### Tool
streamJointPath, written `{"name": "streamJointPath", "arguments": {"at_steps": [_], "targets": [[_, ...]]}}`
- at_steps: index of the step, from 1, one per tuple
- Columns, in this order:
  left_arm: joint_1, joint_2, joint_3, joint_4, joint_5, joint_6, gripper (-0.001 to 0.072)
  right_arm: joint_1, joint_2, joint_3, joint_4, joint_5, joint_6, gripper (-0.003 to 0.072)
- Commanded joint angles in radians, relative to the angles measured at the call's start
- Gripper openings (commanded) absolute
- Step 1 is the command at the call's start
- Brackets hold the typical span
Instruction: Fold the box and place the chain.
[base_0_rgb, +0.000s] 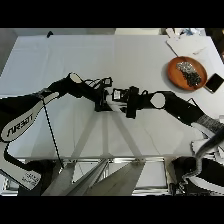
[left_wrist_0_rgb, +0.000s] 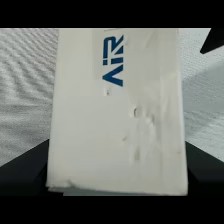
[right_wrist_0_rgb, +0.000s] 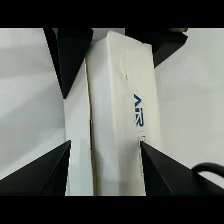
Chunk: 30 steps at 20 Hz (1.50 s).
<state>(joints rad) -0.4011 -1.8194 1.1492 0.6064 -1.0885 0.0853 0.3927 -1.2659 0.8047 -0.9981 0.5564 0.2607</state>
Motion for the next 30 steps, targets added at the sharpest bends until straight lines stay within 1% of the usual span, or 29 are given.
{"name": "streamJointPath", "arguments": {"at_steps": [1, 3, 5, 6, 9, 10, 11, 12, 13, 17, 19, 22, 24, 27, 30], "targets": [[0.0, 0.001, 0.0, 0.0, 0.0, 0.0, 0.0207, 0.0, 0.032, 0.002, -0.006, -0.037, 0.001, 0.048], [0.0, 0.001, 0.0, 0.0, 0.0, 0.0, 0.0207, -0.002, 0.055, 0.004, -0.006, -0.04, 0.004, 0.0479], [0.0, 0.001, 0.0, 0.0, 0.0, 0.0, 0.0207, -0.026, 0.058, 0.036, 0.011, 0.027, 0.079, 0.0469], [0.0, 0.001, 0.0, 0.0, 0.0, 0.0, 0.0207, -0.047, 0.058, 0.056, 0.019, 0.069, 0.139, 0.0437], [0.0, 0.001, 0.0, 0.0, 0.0, 0.0, 0.0207, -0.131, 0.048, 0.116, 0.137, 0.199, 0.345, 0.0264], [0.0, 0.001, 0.0, 0.0, 0.0, 0.0, 0.0207, -0.153, 0.039, 0.126, 0.19, 0.226, 0.39, 0.0238], [0.0, 0.0, 0.0, 0.0, 0.0, 0.0, 0.0207, -0.169, 0.025, 0.128, 0.248, 0.24, 0.411, 0.017], [0.0, 0.001, 0.0, 0.0, 0.0, 0.0, 0.0207, -0.177, 0.004, 0.128, 0.296, 0.253, 0.421, 0.0043], [0.0, 0.001, 0.0, 0.0, 0.0, 0.0, 0.0207, -0.178, -0.026, 0.128, 0.349, 0.271, 0.421, 0.0015], [0.0, 0.001, 0.0, 0.0, 0.0, 0.0, 0.0207, -0.165, -0.168, 0.128, 0.605, 0.338, 0.41, 0.0012], [0.0, 0.001, 0.0, 0.0, 0.0, 0.0, 0.0207, -0.157, -0.23, 0.128, 0.656, 0.333, 0.378, 0.0013], [0.0, 0.0, 0.0, 0.0, 0.0, 0.0, 0.0207, -0.146, -0.289, 0.128, 0.632, 0.34, 0.378, 0.0013], [0.0, 0.001, 0.0, 0.0, 0.0, 0.0, 0.0207, -0.143, -0.306, 0.127, 0.6, 0.345, 0.378, 0.0014], [0.001, 0.0, 0.0, 0.0, 0.0, 0.0, 0.0207, -0.143, -0.302, 0.128, 0.591, 0.353, 0.378, 0.0014], [0.001, 0.0, 0.0, 0.0, 0.0, 0.0, 0.0207, -0.143, -0.261, 0.128, 0.591, 0.372, 0.365, 0.0015]]}}
